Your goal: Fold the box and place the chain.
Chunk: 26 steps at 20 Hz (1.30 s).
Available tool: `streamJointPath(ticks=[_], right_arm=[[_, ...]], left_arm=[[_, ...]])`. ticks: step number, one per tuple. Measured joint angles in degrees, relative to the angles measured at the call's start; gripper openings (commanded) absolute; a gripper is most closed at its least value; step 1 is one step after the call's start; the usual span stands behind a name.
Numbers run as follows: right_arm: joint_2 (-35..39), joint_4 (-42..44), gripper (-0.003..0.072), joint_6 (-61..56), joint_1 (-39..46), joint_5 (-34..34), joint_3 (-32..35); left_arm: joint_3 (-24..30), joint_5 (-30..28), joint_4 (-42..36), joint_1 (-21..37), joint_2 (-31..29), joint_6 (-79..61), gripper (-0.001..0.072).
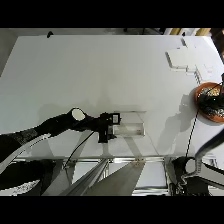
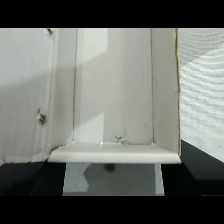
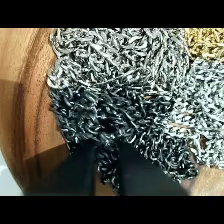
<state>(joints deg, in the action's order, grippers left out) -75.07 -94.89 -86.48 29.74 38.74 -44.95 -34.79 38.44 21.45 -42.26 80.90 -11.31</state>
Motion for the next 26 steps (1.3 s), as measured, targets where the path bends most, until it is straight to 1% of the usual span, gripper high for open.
streamJointPath(ticks=[2, 7, 10, 14, 17, 21, 23, 26], right_arm=[[-0.3, 0.1, 0.0014, 0.0, 0.0, -0.2, 0.0], [0.8, 0.4, 0.0014, 0.0, 0.0, 1.0, 0.0], [3.6, 0.3, 0.0013, 0.0, 0.0, 2.3, 0.0], [9.0, 1.5, 0.0012, 1.0, 0.0, 5.8, 0.0], [14.7, 6.4, 0.0013, 4.0, 0.0, 9.6, 0.0], [23.8, 18.3, 0.0014, 10.3, -1.2, 17.4, 0.0], [28.3, 23.7, 0.0014, 13.5, -4.0, 22.2, 0.0], [34.2, 28.3, 0.0014, 16.6, -11.5, 28.9, 0.0]], left_arm=[[0.0, 0.0, 0.0, 0.0, 0.0, 0.0, 0.0173], [0.0, 0.0, 0.0, 0.0, 0.0, 0.0, 0.0173], [0.0, 0.0, 0.0, 0.0, 0.0, 0.0, 0.0173], [0.0, 0.0, 0.0, 0.0, 0.0, 0.0, 0.0173], [0.0, 0.0, 0.0, 0.0, 0.0, 0.0, 0.0173], [0.0, 0.0, 0.0, 0.0, 0.0, 0.0, 0.0173], [0.0, 0.0, 0.0, 0.0, 0.0, 0.0, 0.0173], [0.0, 0.0, 0.0, 0.0, 0.0, 0.0, 0.0173]])
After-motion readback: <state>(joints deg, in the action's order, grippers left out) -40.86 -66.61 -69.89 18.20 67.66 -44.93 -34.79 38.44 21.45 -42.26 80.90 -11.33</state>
